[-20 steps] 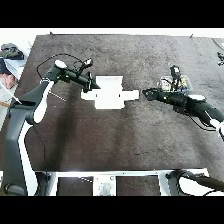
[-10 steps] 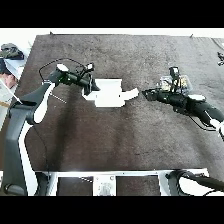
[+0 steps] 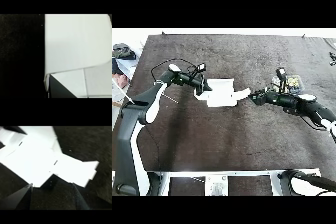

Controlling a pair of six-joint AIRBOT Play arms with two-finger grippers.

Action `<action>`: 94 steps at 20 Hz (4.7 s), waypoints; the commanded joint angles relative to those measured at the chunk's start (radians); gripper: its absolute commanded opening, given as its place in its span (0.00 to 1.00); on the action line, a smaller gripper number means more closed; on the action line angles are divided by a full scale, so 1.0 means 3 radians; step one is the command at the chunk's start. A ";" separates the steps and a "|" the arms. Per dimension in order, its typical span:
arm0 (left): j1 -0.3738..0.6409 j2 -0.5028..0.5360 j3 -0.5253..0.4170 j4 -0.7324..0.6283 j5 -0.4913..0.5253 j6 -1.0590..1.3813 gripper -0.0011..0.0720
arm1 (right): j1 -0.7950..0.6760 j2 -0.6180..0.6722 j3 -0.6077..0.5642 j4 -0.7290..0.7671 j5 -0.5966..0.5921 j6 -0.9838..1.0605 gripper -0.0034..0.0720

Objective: Fold the box and place the chain.

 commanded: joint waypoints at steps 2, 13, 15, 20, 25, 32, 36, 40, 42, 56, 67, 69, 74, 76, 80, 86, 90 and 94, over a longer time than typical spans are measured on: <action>-0.0001 -0.0001 0.0001 -0.0024 0.0003 -0.0008 0.03 | 0.0450 -0.0032 0.0020 -0.0005 -0.0174 -0.1013 0.78; -0.0001 -0.0001 0.0001 -0.0033 0.0005 -0.0008 0.03 | 0.0952 -0.0969 0.0837 -0.1390 -0.0231 -0.1156 0.83; -0.0001 -0.0001 0.0001 -0.0033 0.0006 -0.0008 0.03 | 0.0984 -0.1058 0.0899 -0.1392 -0.0263 -0.1157 0.83; -0.0001 -0.0001 0.0001 -0.0033 0.0005 -0.0008 0.03 | 0.1010 -0.1077 0.0900 -0.1410 -0.0523 -0.1183 0.83; -0.0001 -0.0001 0.0001 -0.0033 0.0005 -0.0008 0.03 | 0.1003 -0.0960 0.0964 -0.1377 -0.0823 -0.1180 0.83; -0.0001 -0.0001 0.0001 -0.0033 0.0005 -0.0008 0.03 | 0.0947 -0.0966 0.1184 -0.1380 -0.0769 -0.1153 0.83; -0.0001 -0.0001 0.0001 -0.0033 0.0005 -0.0006 0.03 | 0.0871 -0.0968 0.1190 -0.1389 -0.0771 -0.1155 0.83; -0.0001 -0.0001 0.0001 -0.0033 0.0006 -0.0008 0.03 | 0.0861 -0.1087 0.1316 -0.1392 -0.0684 -0.1167 0.83; -0.0001 -0.0001 0.0001 -0.0033 0.0005 -0.0008 0.03 | 0.0830 -0.1144 0.1434 -0.1397 -0.0539 -0.1166 0.83; -0.0001 -0.0001 0.0001 -0.0034 0.0005 -0.0008 0.03 | 0.0577 -0.1776 0.2314 -0.1630 0.0373 -0.0914 0.83; -0.0001 -0.0001 0.0001 -0.0034 0.0006 -0.0006 0.03 | 0.0576 -0.2183 0.2894 -0.1690 0.0834 -0.0853 0.83; -0.0001 -0.0001 0.0001 -0.0034 0.0005 -0.0008 0.03 | 0.0576 -0.2282 0.3030 -0.1689 0.0984 -0.0852 0.83; -0.0001 -0.0001 0.0001 -0.0034 0.0005 -0.0008 0.03 | 0.0576 -0.2337 0.3087 -0.1689 0.1151 -0.0853 0.83; -0.0001 -0.0001 0.0001 -0.0034 0.0005 -0.0008 0.03 | 0.0568 -0.2338 0.3087 -0.1687 0.1226 -0.0852 0.83; -0.0001 -0.0001 0.0001 -0.0034 0.0005 -0.0008 0.03 | 0.0568 -0.2338 0.3087 -0.1676 0.1283 -0.0855 0.83; -0.0001 -0.0001 0.0001 -0.0034 0.0006 -0.0006 0.03 | 0.0563 -0.2452 0.3089 -0.1653 0.1372 -0.0853 0.83; -0.0001 -0.0001 0.0001 -0.0034 0.0005 -0.0008 0.03 | 0.0547 -0.2508 0.3096 -0.1523 0.1377 -0.0866 0.83; -0.0001 -0.0001 0.0001 -0.0034 0.0005 -0.0008 0.03 | 0.0547 -0.2557 0.3110 -0.1527 0.1385 -0.0839 0.82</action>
